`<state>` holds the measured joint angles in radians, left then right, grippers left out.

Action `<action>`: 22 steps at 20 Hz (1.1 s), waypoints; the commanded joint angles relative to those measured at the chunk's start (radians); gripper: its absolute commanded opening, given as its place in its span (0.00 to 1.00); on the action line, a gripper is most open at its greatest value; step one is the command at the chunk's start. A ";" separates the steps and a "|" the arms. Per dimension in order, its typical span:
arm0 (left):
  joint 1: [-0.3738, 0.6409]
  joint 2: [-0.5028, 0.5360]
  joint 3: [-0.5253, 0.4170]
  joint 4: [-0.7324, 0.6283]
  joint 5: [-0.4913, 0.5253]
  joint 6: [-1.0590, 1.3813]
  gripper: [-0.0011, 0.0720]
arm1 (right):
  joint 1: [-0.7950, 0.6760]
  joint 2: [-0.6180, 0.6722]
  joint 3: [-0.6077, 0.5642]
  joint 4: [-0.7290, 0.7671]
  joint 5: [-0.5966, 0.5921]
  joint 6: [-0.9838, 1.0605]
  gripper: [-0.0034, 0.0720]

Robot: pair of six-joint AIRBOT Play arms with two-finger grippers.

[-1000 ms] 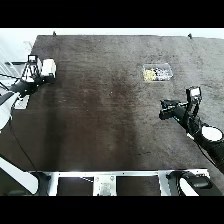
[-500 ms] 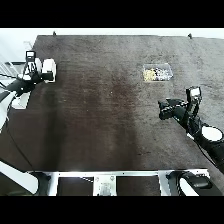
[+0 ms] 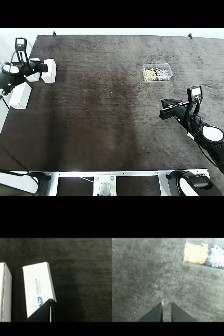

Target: Fold the box and place the chain.

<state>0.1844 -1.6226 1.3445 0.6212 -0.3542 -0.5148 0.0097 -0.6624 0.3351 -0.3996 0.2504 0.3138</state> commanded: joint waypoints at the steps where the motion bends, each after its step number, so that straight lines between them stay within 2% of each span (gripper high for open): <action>1: -0.013 0.109 0.000 0.003 -0.096 0.010 0.03 | 0.000 0.039 0.013 0.001 0.001 0.000 0.15; 2: -0.029 0.147 0.000 0.003 -0.084 0.030 0.03 | 0.000 0.061 0.014 0.008 0.000 0.001 0.07; 5: -0.113 0.299 -0.084 0.002 0.053 0.065 0.03 | 0.000 0.136 0.014 0.050 0.000 0.014 0.07; 7: -0.187 0.427 -0.198 0.000 0.163 0.072 0.03 | -0.001 0.177 0.014 0.048 -0.032 0.072 0.07; 9: -0.251 0.556 -0.324 0.000 0.220 0.078 0.03 | -0.001 0.210 0.012 0.048 -0.078 0.101 0.07; 13: -0.336 0.806 -0.586 0.001 0.262 0.080 0.03 | -0.001 0.266 0.011 0.016 -0.066 0.103 0.07; 16: -0.346 0.995 -0.769 0.001 0.291 0.079 0.03 | -0.001 0.327 -0.017 0.015 -0.047 0.128 0.07; 19: -0.346 1.173 -0.922 0.000 0.294 0.079 0.03 | 0.000 0.433 -0.099 0.014 -0.040 0.147 0.07; 22: -0.346 1.302 -1.042 0.000 0.292 0.077 0.03 | -0.001 0.540 -0.204 0.014 -0.061 0.146 0.07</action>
<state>-0.1570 -0.4500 0.4225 0.6209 -0.0696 -0.4362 0.0090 -0.2096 0.2077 -0.3847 0.2016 0.4511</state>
